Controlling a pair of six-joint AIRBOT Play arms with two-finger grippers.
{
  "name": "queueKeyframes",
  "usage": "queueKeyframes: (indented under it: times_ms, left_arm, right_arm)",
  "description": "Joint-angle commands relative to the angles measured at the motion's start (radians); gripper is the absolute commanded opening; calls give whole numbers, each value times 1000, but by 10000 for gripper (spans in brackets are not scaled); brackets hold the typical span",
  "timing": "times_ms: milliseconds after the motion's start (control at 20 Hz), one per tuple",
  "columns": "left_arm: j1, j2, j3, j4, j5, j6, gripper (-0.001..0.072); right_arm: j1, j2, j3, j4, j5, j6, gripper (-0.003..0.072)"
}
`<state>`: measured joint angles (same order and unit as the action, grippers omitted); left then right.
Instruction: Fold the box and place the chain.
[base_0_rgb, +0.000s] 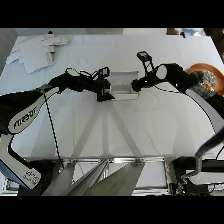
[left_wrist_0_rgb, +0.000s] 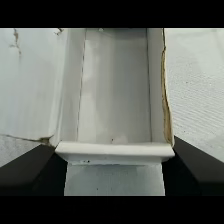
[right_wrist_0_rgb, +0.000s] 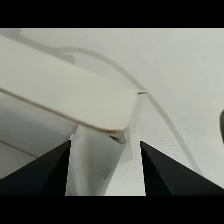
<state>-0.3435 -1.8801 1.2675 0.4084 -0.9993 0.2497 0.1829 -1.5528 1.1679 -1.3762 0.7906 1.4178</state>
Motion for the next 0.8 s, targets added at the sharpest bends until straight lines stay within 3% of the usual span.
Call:
queueKeyframes:
  times_ms: [0, 200, 500, 650, 750]
  left_arm:
    - [1, 0, 0, 0, 0, 0, 278]
    - [1, 0, 0, 0, 0, 0, 278]
    - [1, 0, 0, 0, 0, 0, 278]
    - [1, 0, 0, 0, 0, 0, 278]
    - [1, 0, 0, 0, 0, 0, 278]
  right_arm:
    - [50, -6, 7, -183, 37, 135, 430]
    - [63, -31, 7, -274, 95, 209, 398]
    - [77, -43, 26, -287, 89, 325, 395]
    - [94, -45, 52, -289, 80, 383, 314]
    - [108, -58, 72, -273, 97, 392, 318]
